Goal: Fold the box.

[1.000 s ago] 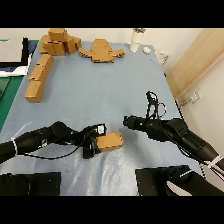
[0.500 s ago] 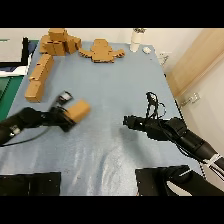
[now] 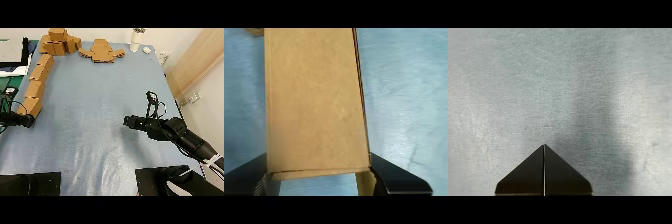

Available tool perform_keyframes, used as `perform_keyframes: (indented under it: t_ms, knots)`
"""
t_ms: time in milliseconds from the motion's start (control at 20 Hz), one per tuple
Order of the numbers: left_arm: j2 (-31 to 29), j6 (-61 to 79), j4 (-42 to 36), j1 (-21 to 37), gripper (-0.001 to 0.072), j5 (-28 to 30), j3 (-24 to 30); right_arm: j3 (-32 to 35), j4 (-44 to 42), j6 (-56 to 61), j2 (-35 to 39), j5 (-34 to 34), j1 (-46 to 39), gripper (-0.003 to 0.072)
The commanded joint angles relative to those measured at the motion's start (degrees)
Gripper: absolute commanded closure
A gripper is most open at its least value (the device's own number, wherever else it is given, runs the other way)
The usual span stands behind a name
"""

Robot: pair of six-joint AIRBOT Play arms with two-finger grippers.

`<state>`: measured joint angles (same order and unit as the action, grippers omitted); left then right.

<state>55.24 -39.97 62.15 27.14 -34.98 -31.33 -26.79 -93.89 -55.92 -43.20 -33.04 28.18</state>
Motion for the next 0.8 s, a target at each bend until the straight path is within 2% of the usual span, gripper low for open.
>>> perform_keyframes:
  t_ms: [0, 200, 250, 450, 550, 750]
  knots:
    - [3.0, -0.6, 0.4, 2.5, 0.0091, 3.5, -0.3, 0.0, 0.2, 0.0, 0.0, 0.0, 0.0, 0.0684]
    - [8.1, -0.3, -3.0, 1.7, 0.0082, 4.9, -3.3, 0.0, 0.2, 0.0, 0.0, 0.0, 0.0, 0.0684]
    - [8.9, -0.3, -3.1, 1.4, -0.0011, 5.0, -4.2, 0.0, 0.2, 0.0, 0.0, 0.0, 0.0, 0.0684]
    - [9.5, -0.6, -2.9, 2.0, -0.0011, 3.4, -5.8, 0.0, 0.1, 0.0, 0.0, 0.0, 0.0, 0.0684]
    - [9.5, -3.2, -2.3, 4.3, -0.0011, -3.1, -7.1, -0.1, 0.0, 0.0, 0.0, -0.3, 0.0, 0.0684]
    - [8.5, -7.9, 0.0, 9.0, -0.0011, -22.9, -12.1, -0.1, 0.0, 0.0, 0.0, -2.1, 0.0, 0.0683]
